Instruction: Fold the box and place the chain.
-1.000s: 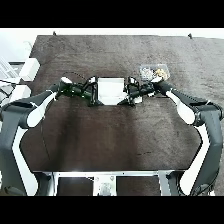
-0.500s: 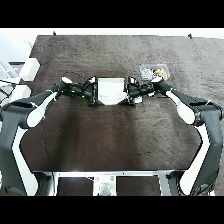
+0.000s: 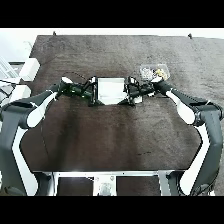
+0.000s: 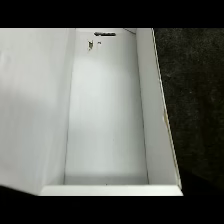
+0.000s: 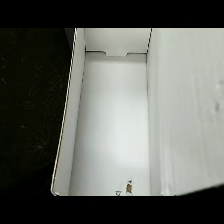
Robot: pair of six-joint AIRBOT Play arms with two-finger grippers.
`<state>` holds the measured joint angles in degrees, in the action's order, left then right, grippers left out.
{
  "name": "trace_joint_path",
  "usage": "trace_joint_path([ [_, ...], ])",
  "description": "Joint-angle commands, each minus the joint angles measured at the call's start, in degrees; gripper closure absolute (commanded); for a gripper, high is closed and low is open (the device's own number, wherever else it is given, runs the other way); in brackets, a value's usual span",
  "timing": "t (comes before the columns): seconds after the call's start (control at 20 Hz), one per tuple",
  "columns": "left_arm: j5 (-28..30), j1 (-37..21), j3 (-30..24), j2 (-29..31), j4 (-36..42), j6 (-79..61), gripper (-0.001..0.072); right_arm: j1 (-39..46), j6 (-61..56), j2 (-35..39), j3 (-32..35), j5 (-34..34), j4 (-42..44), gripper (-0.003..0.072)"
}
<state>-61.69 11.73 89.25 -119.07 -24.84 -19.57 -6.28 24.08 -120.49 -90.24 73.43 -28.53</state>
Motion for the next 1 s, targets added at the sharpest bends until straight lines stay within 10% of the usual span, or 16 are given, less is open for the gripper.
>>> trace_joint_path([
  [0.0, 0.15, -0.04, 0.07, -0.04, 0.02, 0.02, 0.0182, -0.07, 0.00, -0.02, 0.02, 0.07, 0.02, 0.0188],
  [0.25, -0.07, -0.04, 0.07, -0.04, 0.02, 0.02, 0.0181, -0.09, -0.09, 0.00, 0.02, 0.13, 0.50, 0.0179],
  [0.4, -0.87, -0.04, 0.07, -0.04, 0.00, 0.02, 0.0181, 0.28, -1.14, 0.59, -0.39, 0.15, 0.39, 0.0013],
  [0.95, -1.01, -0.04, 0.07, -0.04, -0.02, 0.04, 0.0181, 1.31, -5.29, 5.03, -0.44, 1.18, -9.51, 0.0013],
])
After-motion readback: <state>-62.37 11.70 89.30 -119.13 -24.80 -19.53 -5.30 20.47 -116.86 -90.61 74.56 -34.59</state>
